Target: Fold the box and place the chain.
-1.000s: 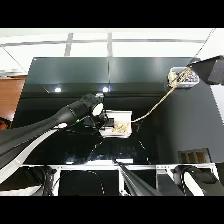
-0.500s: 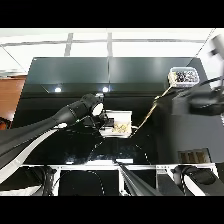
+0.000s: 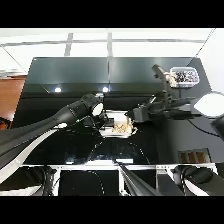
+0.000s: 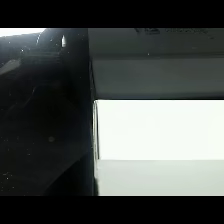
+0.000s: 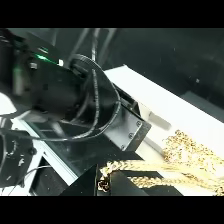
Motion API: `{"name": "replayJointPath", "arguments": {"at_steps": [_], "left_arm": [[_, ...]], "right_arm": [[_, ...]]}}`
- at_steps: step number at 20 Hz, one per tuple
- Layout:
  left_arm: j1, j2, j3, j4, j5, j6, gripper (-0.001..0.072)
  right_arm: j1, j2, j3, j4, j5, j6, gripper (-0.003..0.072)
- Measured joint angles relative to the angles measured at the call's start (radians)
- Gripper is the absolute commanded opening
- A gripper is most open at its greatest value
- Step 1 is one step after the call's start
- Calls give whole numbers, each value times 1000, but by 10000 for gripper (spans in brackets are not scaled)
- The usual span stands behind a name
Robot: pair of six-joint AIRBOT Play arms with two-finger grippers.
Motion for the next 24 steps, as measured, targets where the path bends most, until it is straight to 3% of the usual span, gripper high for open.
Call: {"name": "replayJointPath", "arguments": {"at_steps": [7,8,9,15,19,20,21,24], "left_arm": [[0,0,0,0,0,0,29],[0,0,0,0,0,0,29],[0,0,0,0,0,0,29],[0,0,0,0,0,0,29],[0,0,0,0,0,0,29],[0,0,0,0,0,0,29],[0,0,0,0,0,0,29],[0,0,0,0,1,0,29]], "right_arm": [[26,-64,-5,-7,-42,2,33],[27,-67,-5,-8,-44,3,230],[27,-69,-5,-8,-48,3,320],[-74,-56,-5,-55,-46,14,319],[-186,-50,-28,-332,-122,48,340],[-201,-56,-42,-432,-160,82,627],[-210,-70,-53,-525,-197,117,714],[-228,-158,-71,-719,-301,204,714]]}}
